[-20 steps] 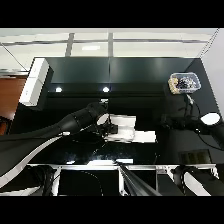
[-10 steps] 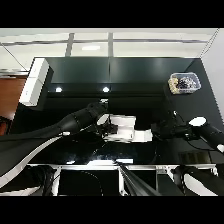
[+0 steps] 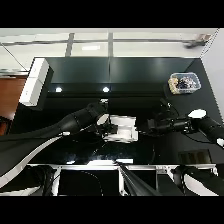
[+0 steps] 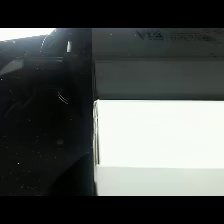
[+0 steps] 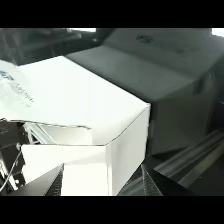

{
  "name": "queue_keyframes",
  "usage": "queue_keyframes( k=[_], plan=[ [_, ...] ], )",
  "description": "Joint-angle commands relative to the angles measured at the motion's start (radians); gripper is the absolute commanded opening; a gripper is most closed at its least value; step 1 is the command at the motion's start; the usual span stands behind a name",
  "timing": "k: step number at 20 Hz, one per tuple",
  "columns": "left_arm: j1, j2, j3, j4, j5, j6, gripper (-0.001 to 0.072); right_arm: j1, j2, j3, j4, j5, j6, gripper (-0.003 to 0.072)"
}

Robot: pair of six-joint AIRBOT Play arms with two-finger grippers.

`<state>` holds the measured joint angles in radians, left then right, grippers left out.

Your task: Fold the box and place the chain.

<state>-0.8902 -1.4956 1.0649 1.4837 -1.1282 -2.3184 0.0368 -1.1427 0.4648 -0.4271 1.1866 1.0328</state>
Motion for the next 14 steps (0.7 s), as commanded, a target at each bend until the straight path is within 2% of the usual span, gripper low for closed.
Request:
queue_keyframes(
  k=[1,8,13,14],
  plan=[
    [0.000,0.000,0.000,0.000,0.001,0.000,0.0026,0.075,0.000,0.014,-0.034,-0.042,0.062,0.0547],
    [0.000,0.000,0.000,0.000,0.001,0.000,0.0026,0.364,-0.001,0.144,-0.345,-0.312,0.441,0.0547],
    [0.000,0.000,0.000,0.000,0.001,0.000,0.0026,0.499,-0.016,0.225,-0.561,-0.319,0.717,0.0545],
    [0.000,0.000,0.000,0.000,0.001,0.000,0.0026,0.520,-0.021,0.241,-0.603,-0.309,0.767,0.0525]
  ],
)
